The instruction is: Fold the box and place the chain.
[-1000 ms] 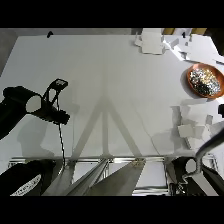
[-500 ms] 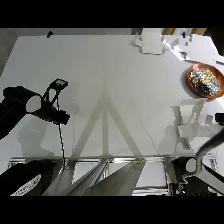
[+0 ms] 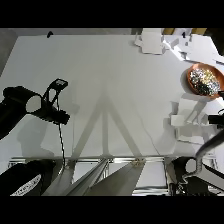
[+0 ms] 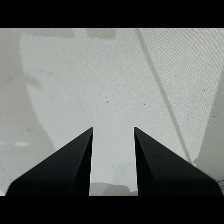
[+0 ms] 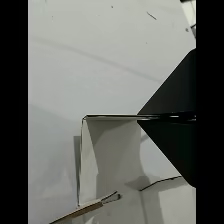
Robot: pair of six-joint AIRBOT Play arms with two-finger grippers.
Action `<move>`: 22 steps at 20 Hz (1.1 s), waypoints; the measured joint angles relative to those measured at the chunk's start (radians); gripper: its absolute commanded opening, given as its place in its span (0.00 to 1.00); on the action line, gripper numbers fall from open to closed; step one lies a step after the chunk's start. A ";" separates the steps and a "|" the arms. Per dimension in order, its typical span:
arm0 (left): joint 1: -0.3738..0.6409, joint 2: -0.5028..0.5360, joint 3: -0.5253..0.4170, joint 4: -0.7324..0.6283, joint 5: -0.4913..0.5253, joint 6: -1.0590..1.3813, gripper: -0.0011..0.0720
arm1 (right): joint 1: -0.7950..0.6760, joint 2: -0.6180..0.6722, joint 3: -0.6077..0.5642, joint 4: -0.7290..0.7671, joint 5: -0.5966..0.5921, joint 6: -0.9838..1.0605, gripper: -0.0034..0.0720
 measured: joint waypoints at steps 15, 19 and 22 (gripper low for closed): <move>0.000 0.000 0.000 0.000 0.000 0.000 0.39 | 0.697 0.453 -0.257 0.622 -0.179 0.083 0.06; 0.000 0.000 0.000 0.000 0.000 0.000 0.39 | 0.809 0.473 -0.285 0.638 -0.253 0.156 0.06; 0.000 0.000 0.000 0.000 0.000 0.000 0.39 | 0.838 0.477 -0.291 0.641 -0.273 0.180 0.06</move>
